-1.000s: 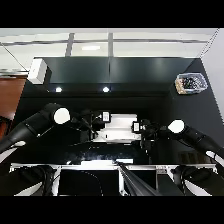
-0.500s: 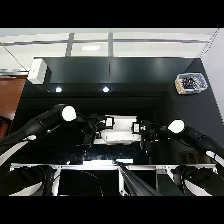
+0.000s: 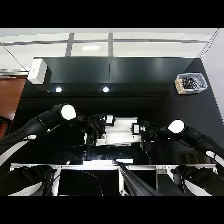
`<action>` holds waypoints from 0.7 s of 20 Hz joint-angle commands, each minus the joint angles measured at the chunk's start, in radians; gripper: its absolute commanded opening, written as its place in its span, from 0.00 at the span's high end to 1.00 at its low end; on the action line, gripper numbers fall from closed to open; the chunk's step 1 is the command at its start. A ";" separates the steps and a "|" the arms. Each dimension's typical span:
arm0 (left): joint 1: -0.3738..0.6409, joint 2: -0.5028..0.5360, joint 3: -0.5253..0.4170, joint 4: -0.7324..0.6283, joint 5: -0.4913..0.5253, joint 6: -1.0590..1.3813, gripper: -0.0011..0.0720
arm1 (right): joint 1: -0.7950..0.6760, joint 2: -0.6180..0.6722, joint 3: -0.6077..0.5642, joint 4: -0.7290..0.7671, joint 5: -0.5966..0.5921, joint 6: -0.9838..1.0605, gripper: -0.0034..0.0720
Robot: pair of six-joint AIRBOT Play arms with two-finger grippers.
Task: Fold the box and place the chain.
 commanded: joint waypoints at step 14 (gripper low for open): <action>-0.011 -0.017 -0.013 -0.087 0.117 -0.066 0.78 | 0.000 -0.001 0.000 0.003 -0.007 0.002 0.70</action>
